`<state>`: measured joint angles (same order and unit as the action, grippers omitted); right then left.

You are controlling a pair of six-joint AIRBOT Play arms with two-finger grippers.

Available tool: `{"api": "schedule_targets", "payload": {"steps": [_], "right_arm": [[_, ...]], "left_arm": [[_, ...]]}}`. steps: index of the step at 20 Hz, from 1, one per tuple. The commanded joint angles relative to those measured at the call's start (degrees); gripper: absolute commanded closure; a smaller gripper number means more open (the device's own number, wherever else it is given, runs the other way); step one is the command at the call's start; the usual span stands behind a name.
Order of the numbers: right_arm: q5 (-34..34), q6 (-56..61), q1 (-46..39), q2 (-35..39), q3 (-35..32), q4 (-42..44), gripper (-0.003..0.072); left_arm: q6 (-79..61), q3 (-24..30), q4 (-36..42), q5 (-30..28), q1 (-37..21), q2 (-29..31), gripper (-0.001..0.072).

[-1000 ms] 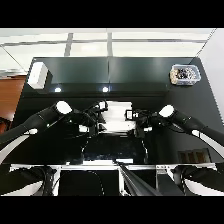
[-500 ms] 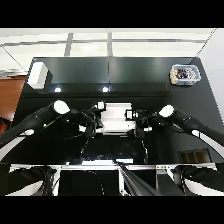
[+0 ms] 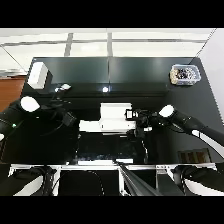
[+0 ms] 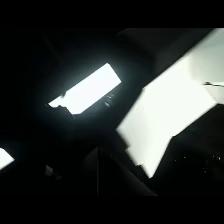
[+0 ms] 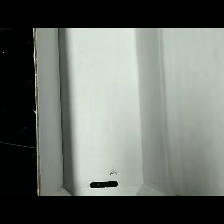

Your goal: Fold the box and place the chain.

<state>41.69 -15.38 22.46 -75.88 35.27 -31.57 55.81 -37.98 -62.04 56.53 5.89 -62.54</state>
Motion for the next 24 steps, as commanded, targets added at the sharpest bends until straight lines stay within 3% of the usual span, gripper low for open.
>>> {"api": "schedule_targets", "payload": {"steps": [1,4,8,14,21,22,23,24], "right_arm": [[0.1,0.0,0.0,0.0,0.0,0.0,0.0449],[0.1,0.0,0.0,0.0,0.0,0.0,0.0449],[0.1,0.0,0.0,0.0,0.0,0.0,0.0449],[0.1,0.0,0.0,0.0,0.0,0.0,0.0449],[0.1,0.0,0.0,0.0,0.0,0.0,0.0449],[0.1,0.0,0.0,0.0,0.0,0.0,0.0449],[0.1,0.0,0.0,0.0,0.0,0.0,0.0449],[0.1,0.0,0.0,0.0,0.0,0.0,0.0450]], "left_arm": [[13.2,2.3,9.0,8.7,-11.3,-5.0,0.0685],[7.6,3.3,20.6,12.5,-15.3,-12.5,0.0686],[7.1,3.3,22.8,9.7,-11.4,-19.0,0.0686],[-0.4,3.3,31.0,10.9,-3.0,-20.3,0.0686],[-4.0,3.0,31.7,12.8,-2.6,-20.3,0.0682],[-5.2,2.8,32.1,13.4,-2.6,-20.3,0.0656],[-5.3,2.6,32.7,13.5,-2.6,-20.3,0.0467],[-5.8,2.2,32.9,13.7,-2.6,-20.3,0.0190]]}}
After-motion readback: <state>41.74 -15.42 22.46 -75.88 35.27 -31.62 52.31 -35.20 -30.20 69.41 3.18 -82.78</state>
